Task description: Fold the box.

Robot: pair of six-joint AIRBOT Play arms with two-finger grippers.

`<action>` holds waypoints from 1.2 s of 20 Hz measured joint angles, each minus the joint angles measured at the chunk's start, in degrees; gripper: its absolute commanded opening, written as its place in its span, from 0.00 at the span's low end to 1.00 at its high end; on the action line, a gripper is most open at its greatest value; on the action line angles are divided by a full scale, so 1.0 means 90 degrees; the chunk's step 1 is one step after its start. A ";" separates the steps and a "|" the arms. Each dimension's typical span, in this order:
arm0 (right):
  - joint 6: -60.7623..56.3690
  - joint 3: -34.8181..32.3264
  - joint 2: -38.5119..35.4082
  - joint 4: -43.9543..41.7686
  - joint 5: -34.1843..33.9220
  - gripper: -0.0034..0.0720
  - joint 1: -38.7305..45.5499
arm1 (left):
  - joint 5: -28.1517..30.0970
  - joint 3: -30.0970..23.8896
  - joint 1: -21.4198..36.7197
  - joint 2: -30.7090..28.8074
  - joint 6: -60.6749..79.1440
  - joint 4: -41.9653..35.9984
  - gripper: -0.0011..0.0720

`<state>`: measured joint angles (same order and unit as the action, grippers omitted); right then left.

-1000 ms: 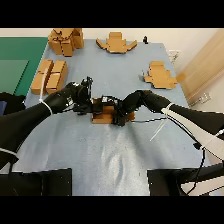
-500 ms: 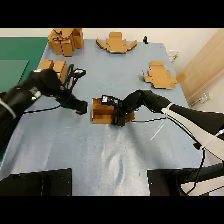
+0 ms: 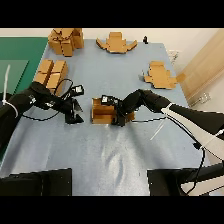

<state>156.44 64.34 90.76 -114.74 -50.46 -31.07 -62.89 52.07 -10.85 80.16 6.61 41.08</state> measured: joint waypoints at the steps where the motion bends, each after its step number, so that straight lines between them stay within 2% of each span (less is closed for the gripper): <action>1: 0.0000 0.0000 0.0000 0.0000 0.0000 0.07 0.0000 | 0.0017 0.0017 -0.0036 0.0129 0.0408 -0.0219 0.96; 5: -0.0002 0.0000 0.0000 0.0002 -0.0005 0.07 0.0000 | 0.0017 0.0177 -0.0272 0.0503 0.1222 -0.0743 0.96; 10: -0.0002 0.0000 0.0000 0.0000 -0.0027 0.07 -0.0002 | 0.0036 0.0274 -0.0585 0.0721 0.1333 -0.0925 0.96; 22: -0.0005 0.0000 -0.0002 0.0002 -0.0019 0.07 -0.0002 | 0.0736 0.0294 -0.1025 0.0894 0.0758 -0.0585 0.96; 23: -0.0002 0.0000 -0.0002 0.0005 -0.0019 0.07 -0.0002 | 0.0787 0.0294 -0.1073 0.0894 0.0714 -0.0503 0.95; 24: -0.0005 0.0000 -0.0002 0.0005 -0.0017 0.07 -0.0002 | 0.0838 0.0294 -0.1112 0.0894 0.0687 -0.0452 0.77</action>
<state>156.40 64.34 90.74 -114.69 -50.61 -31.09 -55.35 54.72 -20.86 88.20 12.80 37.01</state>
